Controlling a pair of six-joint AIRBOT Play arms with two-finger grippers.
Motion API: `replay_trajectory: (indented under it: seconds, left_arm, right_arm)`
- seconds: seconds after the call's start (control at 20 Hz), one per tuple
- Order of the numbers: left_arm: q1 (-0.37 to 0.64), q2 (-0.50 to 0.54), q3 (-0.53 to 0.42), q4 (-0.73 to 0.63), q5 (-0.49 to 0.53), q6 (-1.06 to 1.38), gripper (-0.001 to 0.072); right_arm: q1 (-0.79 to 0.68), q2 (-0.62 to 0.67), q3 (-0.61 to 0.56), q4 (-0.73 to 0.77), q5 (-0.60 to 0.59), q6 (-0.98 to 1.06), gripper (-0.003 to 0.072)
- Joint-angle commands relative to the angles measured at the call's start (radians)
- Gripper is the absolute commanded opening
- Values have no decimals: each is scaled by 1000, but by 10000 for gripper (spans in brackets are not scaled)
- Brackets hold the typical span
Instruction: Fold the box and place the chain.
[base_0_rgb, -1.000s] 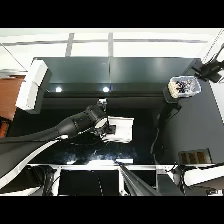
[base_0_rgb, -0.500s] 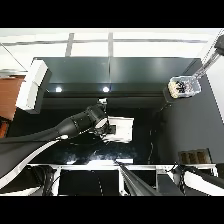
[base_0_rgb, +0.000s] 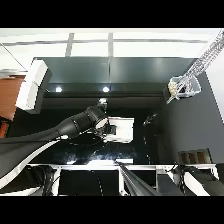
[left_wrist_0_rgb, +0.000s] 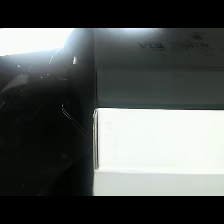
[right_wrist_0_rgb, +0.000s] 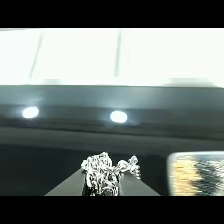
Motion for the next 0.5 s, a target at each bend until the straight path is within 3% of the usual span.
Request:
replay_trajectory:
  seconds: [0.0,0.3,0.45]
  left_arm:
    - [0,0,0,1,0,0,28]
    - [0,0,0,0,-1,0,28]
    - [0,0,0,0,1,0,28]
  right_arm:
    - [89,45,0,77,118,-28,17]
    - [320,45,0,77,305,-29,18]
    - [404,45,0,81,327,-27,18]
